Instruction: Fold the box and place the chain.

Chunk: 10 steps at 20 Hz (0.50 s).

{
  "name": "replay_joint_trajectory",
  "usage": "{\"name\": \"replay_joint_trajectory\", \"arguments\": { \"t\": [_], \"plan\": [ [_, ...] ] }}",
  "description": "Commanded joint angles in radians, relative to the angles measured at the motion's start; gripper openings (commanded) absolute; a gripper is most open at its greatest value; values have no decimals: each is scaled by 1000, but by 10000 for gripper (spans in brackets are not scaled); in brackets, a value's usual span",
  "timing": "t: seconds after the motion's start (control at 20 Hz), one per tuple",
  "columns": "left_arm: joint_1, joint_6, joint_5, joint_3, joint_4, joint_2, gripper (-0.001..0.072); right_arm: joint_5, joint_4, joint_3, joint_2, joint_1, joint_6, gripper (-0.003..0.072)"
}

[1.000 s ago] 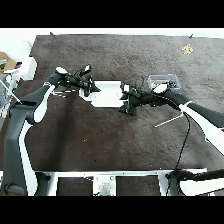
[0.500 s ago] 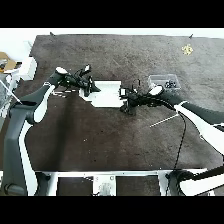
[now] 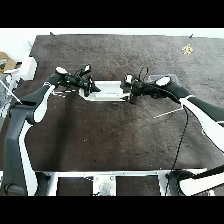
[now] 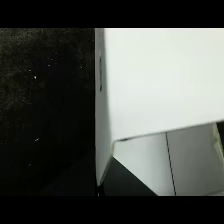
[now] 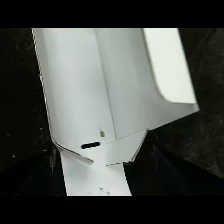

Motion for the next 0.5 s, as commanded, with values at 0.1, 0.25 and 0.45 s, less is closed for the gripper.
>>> {"name": "replay_joint_trajectory", "arguments": {
  "t": [0.1,0.25,0.45],
  "plan": [
    [0,0,-1,0,0,-1,14,118,30,111,-93,-29,63,676],
    [0,0,0,0,0,-1,14,205,27,174,-170,-61,118,678],
    [0,0,-1,0,0,0,14,257,-52,186,-140,-77,175,678]
  ]
}}
